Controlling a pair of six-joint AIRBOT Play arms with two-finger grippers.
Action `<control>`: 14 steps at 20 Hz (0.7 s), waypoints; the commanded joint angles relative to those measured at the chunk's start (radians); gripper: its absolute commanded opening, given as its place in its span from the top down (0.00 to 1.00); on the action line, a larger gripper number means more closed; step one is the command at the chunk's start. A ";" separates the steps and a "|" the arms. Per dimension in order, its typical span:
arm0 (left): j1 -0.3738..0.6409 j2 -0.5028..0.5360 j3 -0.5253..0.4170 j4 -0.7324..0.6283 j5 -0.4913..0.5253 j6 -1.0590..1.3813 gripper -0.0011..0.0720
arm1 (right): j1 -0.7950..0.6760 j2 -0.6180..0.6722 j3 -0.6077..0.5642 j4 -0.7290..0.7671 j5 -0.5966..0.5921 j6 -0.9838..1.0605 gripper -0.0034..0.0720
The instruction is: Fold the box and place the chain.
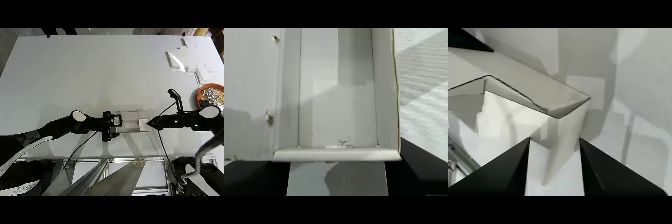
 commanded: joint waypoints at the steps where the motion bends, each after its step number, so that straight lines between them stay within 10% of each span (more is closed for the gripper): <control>1: 0.000 0.000 0.000 0.000 0.000 0.000 0.56 | 0.060 0.007 0.000 0.007 -0.027 0.037 0.41; 14: 0.000 0.000 0.000 0.000 0.000 0.000 0.56 | 0.402 0.026 0.126 -0.354 -0.162 0.617 0.41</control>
